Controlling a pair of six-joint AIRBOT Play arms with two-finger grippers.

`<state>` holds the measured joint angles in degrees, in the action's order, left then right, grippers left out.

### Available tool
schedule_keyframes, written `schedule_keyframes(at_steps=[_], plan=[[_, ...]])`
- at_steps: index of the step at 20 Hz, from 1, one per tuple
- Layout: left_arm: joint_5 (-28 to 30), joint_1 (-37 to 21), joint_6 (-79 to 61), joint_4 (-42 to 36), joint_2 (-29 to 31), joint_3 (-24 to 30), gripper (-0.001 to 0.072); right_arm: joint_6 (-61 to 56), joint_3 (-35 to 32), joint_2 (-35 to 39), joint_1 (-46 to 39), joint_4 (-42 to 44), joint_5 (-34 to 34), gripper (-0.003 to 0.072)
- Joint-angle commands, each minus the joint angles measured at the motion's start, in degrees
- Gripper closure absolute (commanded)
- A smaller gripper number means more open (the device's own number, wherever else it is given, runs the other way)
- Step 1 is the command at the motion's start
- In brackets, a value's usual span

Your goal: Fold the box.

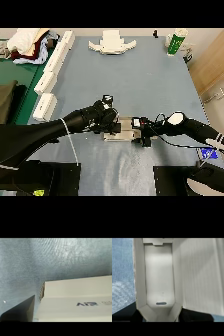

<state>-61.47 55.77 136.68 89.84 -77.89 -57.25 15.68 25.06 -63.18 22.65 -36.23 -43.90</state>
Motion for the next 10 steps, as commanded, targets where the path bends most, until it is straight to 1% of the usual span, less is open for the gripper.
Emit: schedule_keyframes(at_steps=[1,5,6,7,8,9,10], plan=[[-1.8,1.1,2.8,1.3,-2.1,-1.7,0.0249,0.0,0.0,0.0,0.0,0.0,0.0,0.0150],[-2.6,2.9,4.5,2.8,-2.8,-1.8,0.0249,0.0,0.0,0.0,0.0,0.0,0.0,0.0150],[-3.5,3.2,5.7,3.3,-3.0,-1.8,0.0279,0.0,0.0,0.0,0.0,0.0,0.0,0.0150],[-3.7,3.2,5.6,3.7,-3.0,-1.8,0.0503,0.0,0.0,0.0,0.0,0.0,0.0,0.0150],[-3.4,3.2,5.4,3.7,-3.0,-1.8,0.0661,0.0,0.0,0.0,0.0,0.0,0.0,0.0150],[-3.4,3.2,5.5,3.7,-3.0,-1.8,0.0695,0.0,0.0,0.0,0.0,0.0,0.0,0.0150],[-3.4,3.2,5.7,3.7,-3.0,-1.8,0.0695,0.0,0.0,0.0,0.0,0.0,0.0,0.0150]])
